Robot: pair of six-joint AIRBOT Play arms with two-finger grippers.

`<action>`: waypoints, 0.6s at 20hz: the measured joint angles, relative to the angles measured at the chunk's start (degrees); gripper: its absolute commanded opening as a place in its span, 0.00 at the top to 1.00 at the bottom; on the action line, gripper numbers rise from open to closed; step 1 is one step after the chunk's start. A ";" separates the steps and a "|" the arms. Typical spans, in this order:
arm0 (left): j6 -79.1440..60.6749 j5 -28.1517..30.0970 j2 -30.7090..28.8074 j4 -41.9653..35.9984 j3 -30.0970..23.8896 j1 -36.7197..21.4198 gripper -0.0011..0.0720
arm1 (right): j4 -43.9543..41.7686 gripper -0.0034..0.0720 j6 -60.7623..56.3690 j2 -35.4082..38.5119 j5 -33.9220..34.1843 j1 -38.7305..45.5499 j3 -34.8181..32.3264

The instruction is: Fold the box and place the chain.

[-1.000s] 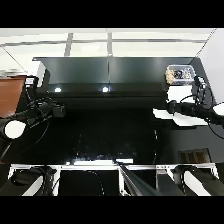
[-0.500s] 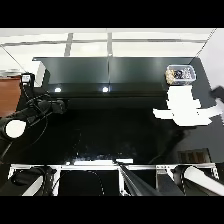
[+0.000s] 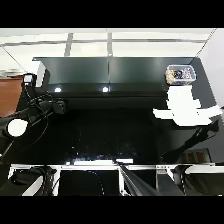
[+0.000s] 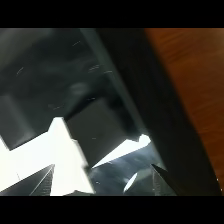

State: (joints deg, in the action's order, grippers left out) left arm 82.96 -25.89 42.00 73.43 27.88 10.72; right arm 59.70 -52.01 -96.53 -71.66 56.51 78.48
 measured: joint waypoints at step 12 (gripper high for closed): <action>0.00 -0.09 0.04 -0.02 0.00 0.00 0.01 | -1.97 0.94 7.21 2.40 -6.21 -7.48 0.42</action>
State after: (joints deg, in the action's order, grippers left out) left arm 82.96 -25.98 42.04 73.41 27.88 10.72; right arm 57.74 -44.80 -94.13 -77.87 49.04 78.89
